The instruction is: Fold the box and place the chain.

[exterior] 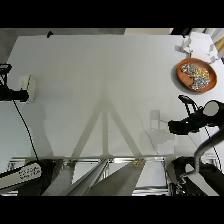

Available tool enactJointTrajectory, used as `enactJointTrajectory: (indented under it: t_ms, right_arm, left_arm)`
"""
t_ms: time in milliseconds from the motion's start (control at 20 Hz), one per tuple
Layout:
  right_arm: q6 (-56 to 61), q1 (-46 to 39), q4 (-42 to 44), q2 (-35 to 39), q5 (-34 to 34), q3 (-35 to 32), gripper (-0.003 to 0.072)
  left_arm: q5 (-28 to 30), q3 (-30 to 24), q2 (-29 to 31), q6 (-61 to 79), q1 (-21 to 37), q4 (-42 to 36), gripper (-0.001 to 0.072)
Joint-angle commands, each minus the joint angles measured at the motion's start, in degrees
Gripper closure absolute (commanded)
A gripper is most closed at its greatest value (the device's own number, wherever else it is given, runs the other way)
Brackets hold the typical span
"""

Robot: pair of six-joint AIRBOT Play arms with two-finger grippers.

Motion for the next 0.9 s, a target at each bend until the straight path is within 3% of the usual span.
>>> enactJointTrajectory:
  t_ms: [0, 250, 550, 850]
  right_arm:
    - [0.0, -0.02, 0.0, -0.02, 0.0, 0.04, 0.0675]
    - [0.0, -0.02, 0.0, -0.02, 0.0, 0.04, 0.0675]
    - [0.0, -0.02, 0.0, -0.02, 0.0, 0.04, 0.0675]
    - [0.0, -0.02, 0.0, -0.02, 0.0, 0.04, 0.0675]
  left_arm:
    - [-0.24, 0.02, 0.0, -0.37, 0.02, -0.02, 0.0015]
    - [0.98, 0.04, 1.2, -2.21, -0.44, 0.0, 0.0014]
    - [9.84, 0.04, 8.79, -0.7, -5.66, 0.04, 0.0013]
    - [1.51, 0.02, 10.54, 0.42, -20.65, -0.17, 0.0016]
